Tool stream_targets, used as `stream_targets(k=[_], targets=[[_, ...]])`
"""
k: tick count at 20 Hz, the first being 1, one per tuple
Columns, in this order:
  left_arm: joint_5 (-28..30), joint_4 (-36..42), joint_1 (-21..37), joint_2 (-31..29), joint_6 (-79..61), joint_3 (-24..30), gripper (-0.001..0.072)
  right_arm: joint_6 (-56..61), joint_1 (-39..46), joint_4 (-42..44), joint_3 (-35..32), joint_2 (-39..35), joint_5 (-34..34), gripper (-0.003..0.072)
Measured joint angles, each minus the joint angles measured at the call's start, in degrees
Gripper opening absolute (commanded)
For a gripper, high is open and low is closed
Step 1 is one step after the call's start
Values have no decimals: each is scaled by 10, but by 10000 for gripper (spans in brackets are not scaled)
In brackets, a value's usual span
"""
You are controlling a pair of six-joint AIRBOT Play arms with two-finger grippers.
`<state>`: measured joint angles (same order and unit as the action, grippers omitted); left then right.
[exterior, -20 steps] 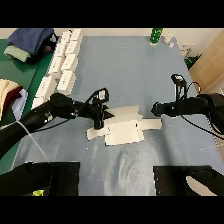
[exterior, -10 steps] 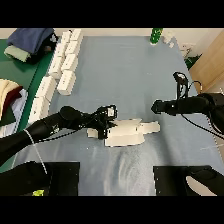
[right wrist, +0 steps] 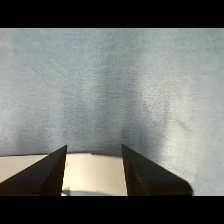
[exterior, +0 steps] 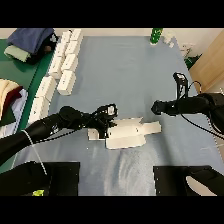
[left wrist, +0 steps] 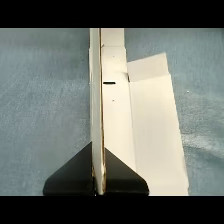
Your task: Fold the box.
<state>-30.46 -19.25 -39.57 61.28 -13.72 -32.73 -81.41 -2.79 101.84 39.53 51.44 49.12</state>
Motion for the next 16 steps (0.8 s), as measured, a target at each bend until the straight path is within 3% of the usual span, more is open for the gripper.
stream_targets(k=[7,16], targets=[[-110,-41,63,2,54,-28,13,0,0,0,0,7,2,509],[-150,-41,73,48,62,-32,14,0,0,10,0,20,-2,508]])
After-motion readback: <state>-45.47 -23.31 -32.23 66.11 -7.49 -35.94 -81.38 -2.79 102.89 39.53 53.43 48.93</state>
